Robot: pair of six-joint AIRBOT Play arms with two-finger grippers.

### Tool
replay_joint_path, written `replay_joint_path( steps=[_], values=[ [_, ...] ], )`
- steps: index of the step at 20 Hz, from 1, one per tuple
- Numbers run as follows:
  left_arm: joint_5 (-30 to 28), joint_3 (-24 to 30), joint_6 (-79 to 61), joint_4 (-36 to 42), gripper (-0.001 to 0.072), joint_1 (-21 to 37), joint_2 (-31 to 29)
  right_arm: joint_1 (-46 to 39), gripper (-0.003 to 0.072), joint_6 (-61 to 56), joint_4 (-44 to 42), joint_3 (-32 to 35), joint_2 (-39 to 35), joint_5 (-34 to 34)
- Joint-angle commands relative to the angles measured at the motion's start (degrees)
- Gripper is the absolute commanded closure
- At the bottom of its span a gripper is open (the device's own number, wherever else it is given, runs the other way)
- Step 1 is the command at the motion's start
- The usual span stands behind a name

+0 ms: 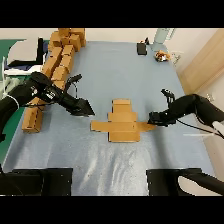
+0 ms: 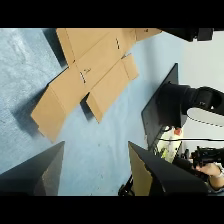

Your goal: Fold the box.

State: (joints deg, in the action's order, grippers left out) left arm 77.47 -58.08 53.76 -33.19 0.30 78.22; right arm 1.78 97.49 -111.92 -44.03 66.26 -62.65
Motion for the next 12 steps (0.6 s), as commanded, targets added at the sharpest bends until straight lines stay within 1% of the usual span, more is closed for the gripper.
replay_joint_path(
  steps=[1, 2, 3, 6, 7, 8, 9, 10, 11, 12],
  values=[
    [-0.48, 0.07, -0.20, 0.20, 0.0121, 0.15, 0.02, -0.37, 0.0350, 7.34, -6.01, -5.42, 7.58, -8.35],
    [-0.37, 0.07, -0.17, 0.22, 0.0121, 0.15, 0.02, -0.37, 0.0361, 8.20, -7.56, -5.53, 8.85, -8.57],
    [-0.37, 0.07, -0.15, 0.22, 0.0121, 0.15, 0.02, -0.37, 0.0417, 9.38, -8.83, -5.53, 9.88, -8.55],
    [-0.37, 0.07, -0.13, 0.22, 0.0121, 0.15, 0.02, -0.37, 0.0418, 10.88, -9.60, -5.57, 11.54, -8.04],
    [-0.39, 0.07, -0.13, 0.24, 0.0121, 0.15, 0.02, -0.37, 0.0433, 10.99, -9.57, -5.60, 12.07, -8.04],
    [-0.42, 0.07, -0.15, 0.24, 0.0121, 0.15, 0.02, -0.37, 0.0466, 11.19, -9.64, -5.60, 12.50, -8.07],
    [-0.42, 0.07, -0.13, 0.26, 0.0121, 0.15, 0.02, -0.35, 0.0467, 11.76, -10.03, -5.60, 12.83, -8.04],
    [-0.37, 0.07, -0.13, 0.24, 0.0121, 0.15, 0.02, -0.37, 0.0554, 12.94, -10.95, -5.64, 12.90, -7.89],
    [-0.39, 0.07, 0.00, 0.24, 0.0121, 0.15, 0.02, -0.37, 0.0605, 14.73, -12.48, -5.70, 12.87, -7.85],
    [-0.44, 0.07, 0.09, 0.26, 0.0121, 0.15, 0.02, -0.33, 0.0682, 16.87, -14.51, -5.70, 12.83, -7.85]
  ],
)
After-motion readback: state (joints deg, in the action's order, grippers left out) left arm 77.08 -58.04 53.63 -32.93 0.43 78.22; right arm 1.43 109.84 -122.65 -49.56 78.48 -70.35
